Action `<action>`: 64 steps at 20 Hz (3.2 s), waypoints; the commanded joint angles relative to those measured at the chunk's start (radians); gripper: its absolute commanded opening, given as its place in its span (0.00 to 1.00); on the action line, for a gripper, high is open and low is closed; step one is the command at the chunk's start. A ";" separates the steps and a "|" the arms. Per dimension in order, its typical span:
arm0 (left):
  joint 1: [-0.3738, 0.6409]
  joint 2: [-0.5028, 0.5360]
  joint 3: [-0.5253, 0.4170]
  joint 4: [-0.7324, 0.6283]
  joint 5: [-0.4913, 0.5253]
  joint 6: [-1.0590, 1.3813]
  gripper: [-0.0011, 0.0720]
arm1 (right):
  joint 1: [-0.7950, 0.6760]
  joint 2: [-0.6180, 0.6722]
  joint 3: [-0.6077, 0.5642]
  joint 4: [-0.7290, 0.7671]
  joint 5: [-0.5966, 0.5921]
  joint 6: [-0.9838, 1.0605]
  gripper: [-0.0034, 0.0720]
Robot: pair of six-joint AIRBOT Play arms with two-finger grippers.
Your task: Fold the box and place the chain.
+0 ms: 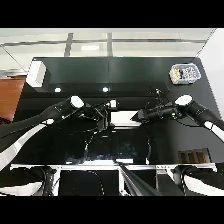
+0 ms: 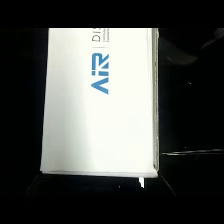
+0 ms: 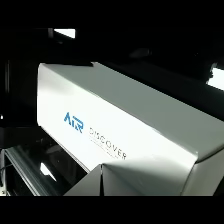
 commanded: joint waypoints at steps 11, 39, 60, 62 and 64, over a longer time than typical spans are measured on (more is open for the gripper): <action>0.005 0.055 0.031 0.039 -0.023 -0.034 0.99 | -0.302 0.271 0.109 -0.195 0.310 0.001 0.07; -0.145 -0.152 0.347 0.036 -0.158 -0.353 0.98 | -0.493 0.410 0.106 -0.247 0.348 0.014 0.07; -0.130 -0.185 0.418 0.114 -0.201 -0.395 0.98 | -0.493 0.410 0.106 -0.247 0.342 0.014 0.07; -0.137 -0.185 0.418 0.118 -0.218 -0.395 0.98 | -0.493 0.410 0.106 -0.247 0.342 0.014 0.07; -0.146 -0.185 0.418 0.137 -0.217 -0.395 0.98 | -0.493 0.410 0.106 -0.247 0.342 0.014 0.07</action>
